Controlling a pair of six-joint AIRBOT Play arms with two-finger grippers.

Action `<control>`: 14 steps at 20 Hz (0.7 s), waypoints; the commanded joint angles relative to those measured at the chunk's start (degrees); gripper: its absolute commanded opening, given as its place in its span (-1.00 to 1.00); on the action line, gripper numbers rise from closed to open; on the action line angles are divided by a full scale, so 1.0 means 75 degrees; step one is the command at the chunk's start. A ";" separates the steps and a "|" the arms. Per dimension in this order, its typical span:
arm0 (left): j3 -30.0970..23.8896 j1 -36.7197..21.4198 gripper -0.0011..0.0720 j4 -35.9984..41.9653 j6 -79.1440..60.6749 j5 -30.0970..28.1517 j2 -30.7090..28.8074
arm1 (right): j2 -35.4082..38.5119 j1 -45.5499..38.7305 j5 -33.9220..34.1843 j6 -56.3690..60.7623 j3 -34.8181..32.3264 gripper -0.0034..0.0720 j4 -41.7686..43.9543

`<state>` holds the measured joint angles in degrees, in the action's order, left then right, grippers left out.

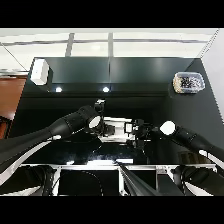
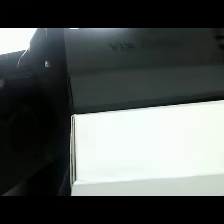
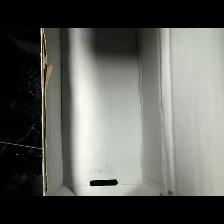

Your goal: Fold the box and place the chain.

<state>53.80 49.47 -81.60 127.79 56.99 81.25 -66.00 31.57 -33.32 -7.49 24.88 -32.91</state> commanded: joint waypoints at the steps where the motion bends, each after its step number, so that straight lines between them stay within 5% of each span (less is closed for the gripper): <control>1: 0.0038 -0.0009 0.02 -0.0058 0.0032 0.0175 -0.0006 | 0.0000 0.0000 -0.0015 0.0020 -0.0003 0.23 0.0015; 3: 0.0064 -0.0009 -0.15 -0.0061 0.0032 0.0181 -0.0006 | 0.0000 -0.0003 -0.0015 0.0020 -0.0003 0.23 0.0015; 4: 0.0064 -0.0009 -0.44 -0.0073 0.0029 0.0184 -0.0006 | 0.0000 -0.0003 -0.0015 0.0020 -0.0003 0.23 0.0015; 7: 0.0067 -0.0009 -0.90 -0.0102 0.0026 0.0213 -0.0006 | 0.0000 0.0000 -0.0015 0.0020 -0.0003 0.23 0.0012; 13: 0.0064 -0.0006 -0.90 -0.0117 0.0020 0.0321 -0.0006 | 0.0003 -0.0003 -0.0035 0.0082 -0.0003 0.23 0.0000; 14: 0.0064 -0.0009 -0.90 -0.0117 0.0020 0.0344 -0.0006 | 0.0006 -0.0003 -0.0041 0.0087 0.0000 0.45 -0.0026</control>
<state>54.26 49.41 -82.48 128.09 58.72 81.25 -66.00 31.57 -33.45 -7.18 24.88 -32.86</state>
